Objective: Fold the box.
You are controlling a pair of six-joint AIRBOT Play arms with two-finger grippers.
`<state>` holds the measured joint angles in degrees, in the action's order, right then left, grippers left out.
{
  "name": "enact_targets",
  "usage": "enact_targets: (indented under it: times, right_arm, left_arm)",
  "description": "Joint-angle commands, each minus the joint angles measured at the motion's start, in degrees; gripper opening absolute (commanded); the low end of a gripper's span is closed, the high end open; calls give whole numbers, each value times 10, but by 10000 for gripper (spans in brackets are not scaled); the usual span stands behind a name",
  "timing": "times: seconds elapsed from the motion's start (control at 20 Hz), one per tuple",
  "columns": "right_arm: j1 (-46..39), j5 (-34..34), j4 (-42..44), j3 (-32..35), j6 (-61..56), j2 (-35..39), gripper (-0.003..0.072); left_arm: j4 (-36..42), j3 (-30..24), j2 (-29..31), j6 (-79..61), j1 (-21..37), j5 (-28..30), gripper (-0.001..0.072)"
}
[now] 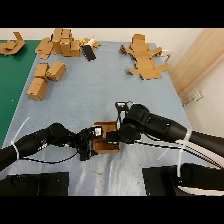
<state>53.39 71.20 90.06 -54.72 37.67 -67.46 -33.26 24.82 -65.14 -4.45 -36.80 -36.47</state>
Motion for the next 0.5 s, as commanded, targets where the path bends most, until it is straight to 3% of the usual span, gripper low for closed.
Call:
enact_targets:
  times: [0.0,0.05,0.1,0.15,0.35,0.45]
  right_arm:
    - [-21,-23,-16,5,-34,67,385]
    - [-36,-33,-16,12,-36,87,303]
    - [-65,-39,-15,29,-31,106,126]
    - [-104,-49,5,55,-3,119,7]
    - [-280,-185,263,176,308,103,4]
    - [-342,-208,376,188,477,52,4]
  left_arm:
    - [0,0,0,0,0,0,509]
    - [0,0,0,0,0,0,508]
    - [0,0,0,0,0,0,508]
    - [0,0,0,0,0,0,509]
    - [0,0,0,0,0,0,508]
    - [0,0,0,0,0,0,509]
